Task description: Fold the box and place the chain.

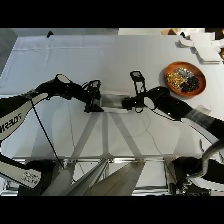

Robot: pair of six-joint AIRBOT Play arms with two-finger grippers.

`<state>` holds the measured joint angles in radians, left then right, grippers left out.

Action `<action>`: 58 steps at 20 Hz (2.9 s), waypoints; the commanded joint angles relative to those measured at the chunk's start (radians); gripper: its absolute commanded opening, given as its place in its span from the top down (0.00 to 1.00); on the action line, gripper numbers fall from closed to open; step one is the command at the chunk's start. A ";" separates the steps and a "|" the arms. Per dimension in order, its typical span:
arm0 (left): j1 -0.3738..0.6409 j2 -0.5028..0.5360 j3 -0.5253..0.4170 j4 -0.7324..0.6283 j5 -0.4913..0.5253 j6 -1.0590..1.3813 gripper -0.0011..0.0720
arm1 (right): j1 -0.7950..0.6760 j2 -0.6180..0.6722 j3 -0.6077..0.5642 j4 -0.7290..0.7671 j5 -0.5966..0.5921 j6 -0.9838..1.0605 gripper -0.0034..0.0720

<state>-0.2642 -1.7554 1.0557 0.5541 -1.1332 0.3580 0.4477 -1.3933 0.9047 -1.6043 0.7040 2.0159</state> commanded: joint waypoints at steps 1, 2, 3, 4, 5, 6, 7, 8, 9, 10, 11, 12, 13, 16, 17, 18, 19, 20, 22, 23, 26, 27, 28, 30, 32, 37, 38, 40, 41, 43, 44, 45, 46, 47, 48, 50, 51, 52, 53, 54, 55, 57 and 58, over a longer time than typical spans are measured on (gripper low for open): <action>0.000 0.000 0.000 0.000 0.000 0.000 0.63 | 0.044 -0.048 0.061 -0.121 0.065 0.180 0.41; 0.000 0.000 0.000 0.000 0.000 0.000 0.63 | 0.054 -0.060 0.076 -0.127 0.071 0.216 0.41; 0.000 0.000 0.000 0.000 0.000 0.000 0.63 | 0.063 -0.075 0.091 -0.127 0.080 0.243 0.41; 0.000 0.000 0.000 0.000 0.000 0.000 0.63 | 0.073 -0.091 0.107 -0.130 0.097 0.262 0.41; 0.000 0.000 0.000 0.000 0.000 0.000 0.63 | 0.085 -0.106 0.122 -0.155 0.114 0.291 0.41; 0.000 0.000 0.000 0.000 0.000 0.000 0.63 | 0.100 -0.119 0.137 -0.193 0.136 0.330 0.42; 0.000 0.000 0.000 0.000 0.000 0.000 0.63 | 0.116 -0.130 0.151 -0.242 0.159 0.381 0.44; 0.000 0.000 0.000 0.000 0.000 0.000 0.63 | 0.127 -0.140 0.163 -0.277 0.184 0.424 0.47; 0.000 0.000 0.000 0.000 0.000 0.000 0.63 | 0.134 -0.150 0.172 -0.290 0.210 0.465 0.51; 0.000 0.000 0.000 0.000 0.000 0.000 0.63 | 0.138 -0.157 0.176 -0.293 0.225 0.499 0.51; 0.000 0.000 0.000 0.000 0.000 0.000 0.63 | 0.139 -0.163 0.176 -0.296 0.231 0.516 0.51; 0.000 0.000 0.000 0.000 0.000 0.000 0.63 | 0.139 -0.166 0.176 -0.296 0.235 0.519 0.55; 0.000 0.000 0.000 0.000 0.000 0.000 0.63 | 0.139 -0.166 0.176 -0.296 0.236 0.519 0.67; 0.000 0.000 0.000 0.000 0.000 0.000 0.63 | 0.139 -0.166 0.176 -0.296 0.233 0.519 0.80; 0.000 0.000 0.000 0.000 0.000 0.000 0.63 | 0.139 -0.166 0.176 -0.296 0.231 0.519 0.91; 0.000 0.000 0.000 0.000 0.000 0.000 0.63 | 0.139 -0.166 0.176 -0.296 0.230 0.520 0.94; 0.000 0.000 0.000 0.000 0.000 0.000 0.63 | 0.139 -0.166 0.176 -0.296 0.230 0.520 0.94; 0.000 0.000 0.000 0.000 0.000 0.000 0.63 | 0.139 -0.166 0.176 -0.296 0.226 0.520 0.94; 0.000 0.000 0.000 0.000 0.000 0.000 0.63 | 0.139 -0.166 0.176 -0.296 0.220 0.520 0.94; 0.000 0.000 0.000 0.000 0.000 0.000 0.63 | 0.139 -0.166 0.176 -0.296 0.220 0.520 0.94; 0.000 0.000 0.000 0.000 0.000 0.000 0.63 | 0.139 -0.160 0.176 -0.290 0.221 0.519 0.85; 0.000 0.000 0.000 0.000 0.000 0.000 0.63 | 0.139 -0.152 0.176 -0.284 0.222 0.515 0.69; 0.000 0.000 0.000 0.000 0.000 0.000 0.63 | 0.138 -0.136 0.176 -0.283 0.223 0.515 0.59; 0.000 0.000 0.000 0.000 0.000 0.000 0.63 | 0.138 -0.083 0.176 -0.284 0.222 0.515 0.56; 0.000 0.000 0.000 0.000 0.000 0.000 0.63 | 0.138 -0.016 0.176 -0.261 0.229 0.515 0.56; 0.000 0.000 0.000 0.000 0.000 0.000 0.63 | 0.118 0.150 0.176 -0.191 0.312 0.512 0.56; 0.000 0.000 0.000 0.000 0.000 0.000 0.63 | 0.116 0.175 0.176 -0.201 0.331 0.490 0.56; 0.000 0.000 0.000 0.000 0.000 0.000 0.63 | 0.086 0.223 0.176 -0.203 0.351 0.405 0.56; 0.000 0.000 0.000 0.000 0.000 0.000 0.63 | 0.055 0.241 0.176 -0.203 0.361 0.374 0.56; 0.000 0.000 0.000 0.000 0.000 0.000 0.63 | -0.027 0.263 0.176 -0.200 0.402 0.352 0.56; 0.000 0.000 0.000 0.000 0.000 0.000 0.63 | -0.077 0.264 0.176 -0.196 0.451 0.352 0.56; 0.000 0.000 0.000 0.000 0.000 0.000 0.63 | -0.120 0.264 0.176 -0.200 0.495 0.352 0.56; 0.000 0.000 0.000 0.000 0.000 0.000 0.63 | -0.165 0.264 0.176 -0.219 0.520 0.330 0.56; 0.000 0.000 0.000 0.000 0.000 0.000 0.63 | -0.209 0.264 0.176 -0.241 0.525 0.264 0.56; 0.000 0.000 0.000 0.000 0.000 0.000 0.63 | -0.249 0.264 0.176 -0.260 0.516 0.195 0.56; 0.000 0.000 0.000 0.000 0.000 0.000 0.63 | -0.346 0.264 0.176 -0.285 0.444 0.085 0.56; 0.000 0.000 0.000 0.000 0.000 0.000 0.63 | -0.399 0.261 0.176 -0.282 0.392 0.050 0.53; 0.000 0.000 0.000 0.000 0.000 0.000 0.63 | -0.457 0.257 0.176 -0.277 0.330 0.035 0.40; 0.000 0.000 0.000 0.000 0.000 0.000 0.63 | -0.513 0.247 0.176 -0.267 0.272 0.025 0.33; 0.000 0.000 0.000 0.000 0.000 0.000 0.63 | -0.563 0.230 0.176 -0.247 0.230 0.006 0.33; 0.000 0.000 0.000 0.000 0.000 0.000 0.63 | -0.615 0.200 0.176 -0.210 0.198 -0.019 0.33; 0.000 0.000 0.000 0.000 0.000 0.000 0.63 | -0.699 0.124 0.176 -0.092 0.162 -0.105 0.27; 0.000 0.000 0.000 0.000 0.000 0.000 0.63 | -0.731 0.087 0.176 -0.031 0.144 -0.139 0.23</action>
<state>-0.2638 -1.7557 1.0557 0.5545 -1.1339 0.3580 -0.1699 -1.2308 1.0798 -1.7756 0.9379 1.9923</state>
